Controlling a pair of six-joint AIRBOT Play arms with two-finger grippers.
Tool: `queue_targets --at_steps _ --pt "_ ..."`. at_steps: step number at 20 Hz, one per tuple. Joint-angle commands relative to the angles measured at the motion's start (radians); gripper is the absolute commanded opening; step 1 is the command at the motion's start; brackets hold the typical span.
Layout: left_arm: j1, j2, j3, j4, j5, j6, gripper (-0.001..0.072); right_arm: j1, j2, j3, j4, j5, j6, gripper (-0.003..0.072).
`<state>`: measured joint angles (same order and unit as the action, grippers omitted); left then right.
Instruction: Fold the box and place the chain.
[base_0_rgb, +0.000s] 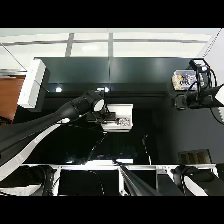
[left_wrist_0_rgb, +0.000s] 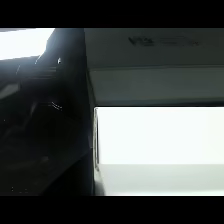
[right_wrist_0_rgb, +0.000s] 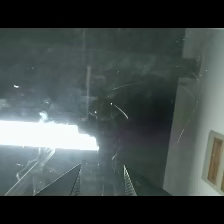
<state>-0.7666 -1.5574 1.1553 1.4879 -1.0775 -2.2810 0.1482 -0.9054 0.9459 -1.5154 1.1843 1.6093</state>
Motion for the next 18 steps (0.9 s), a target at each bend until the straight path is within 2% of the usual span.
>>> queue_targets --at_steps 1,2,5,7,9,11,13,14,16,17,18 --pt "-0.011 0.001 0.003 0.015 0.023 -0.110 0.0358 -0.013 0.006 -0.029 0.002 -0.056 0.002 0.0296" --pt "-0.016 0.002 0.015 0.015 0.018 -0.109 0.0486 -0.013 0.006 -0.037 0.020 -0.063 0.002 0.0296" --pt "-0.023 0.043 0.090 0.069 -0.017 -0.010 0.0529 -0.013 0.006 -0.043 0.023 -0.064 0.002 0.0296" --pt "-0.015 0.121 0.108 0.159 -0.088 0.089 0.0529 -0.013 0.006 -0.043 0.023 -0.063 0.002 0.0296" --pt "0.009 0.211 0.089 0.233 -0.169 0.202 0.0529 -0.013 0.006 -0.044 0.023 -0.072 0.002 0.0296" --pt "0.074 0.300 0.027 0.307 -0.207 0.307 0.0529 -0.013 0.006 -0.044 0.024 -0.092 0.002 0.0296" --pt "0.211 0.387 -0.080 0.293 -0.168 0.344 0.0477 -0.013 0.006 -0.044 0.027 -0.092 0.003 0.0296" --pt "0.298 0.434 -0.155 0.243 -0.100 0.354 0.0459 -0.013 0.006 -0.045 0.037 -0.089 0.003 0.0296" --pt "0.468 0.506 -0.308 0.001 0.078 0.498 0.0459 -0.013 0.006 -0.045 0.063 -0.090 0.003 0.0297" --pt "0.545 0.516 -0.378 -0.205 0.138 0.666 0.0461 -0.013 0.006 -0.045 0.073 -0.092 0.003 0.0296" --pt "0.600 0.509 -0.435 -0.431 0.152 0.903 0.0463 -0.013 0.006 -0.045 0.081 -0.096 0.003 0.0297"
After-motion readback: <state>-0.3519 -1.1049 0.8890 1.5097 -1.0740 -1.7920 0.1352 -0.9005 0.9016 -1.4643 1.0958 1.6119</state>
